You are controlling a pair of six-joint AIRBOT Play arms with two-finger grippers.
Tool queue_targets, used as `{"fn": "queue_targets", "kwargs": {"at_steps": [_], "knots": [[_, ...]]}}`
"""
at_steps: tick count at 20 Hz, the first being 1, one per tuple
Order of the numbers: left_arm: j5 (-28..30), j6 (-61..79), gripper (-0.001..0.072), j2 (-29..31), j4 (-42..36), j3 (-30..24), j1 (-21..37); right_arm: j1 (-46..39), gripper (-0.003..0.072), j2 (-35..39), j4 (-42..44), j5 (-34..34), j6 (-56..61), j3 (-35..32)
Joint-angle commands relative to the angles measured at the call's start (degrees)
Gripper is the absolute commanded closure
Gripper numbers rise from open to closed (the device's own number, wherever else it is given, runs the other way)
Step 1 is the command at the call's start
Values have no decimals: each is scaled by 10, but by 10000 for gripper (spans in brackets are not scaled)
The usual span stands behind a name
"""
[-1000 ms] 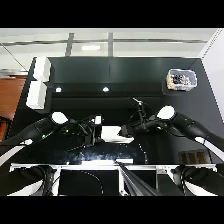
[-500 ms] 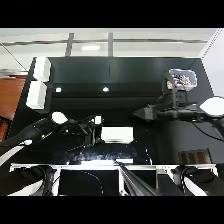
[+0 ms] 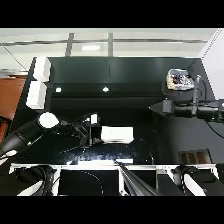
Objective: Fold the box and place the chain.
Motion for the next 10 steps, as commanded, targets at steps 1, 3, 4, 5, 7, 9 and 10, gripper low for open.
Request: {"fn": "queue_targets", "kwargs": {"at_steps": [1, 3, 4, 5, 7, 9, 10], "knots": [[-6, -79, -2, 18, 11, 32, -36, -64, 638, 1, -16, 0, 0, 0], [28, -78, -2, -8, 11, 54, -66, -90, 638, 1, -20, -2, -1, 0], [42, -78, -2, -30, 11, 66, -78, -104, 638, 1, -23, -2, -1, 0], [51, -78, -1, -54, 8, 79, -88, -119, 638, 1, -31, -2, 0, 0], [55, -78, -1, -94, 10, 100, -99, -144, 638, 1, -37, 3, 0, 0], [61, -78, -1, -123, 10, 109, -100, -159, 638, 1, -39, 13, 0, 0], [61, -78, -2, -130, 9, 111, -100, -160, 638, 1, -42, 18, 0, 0]]}}
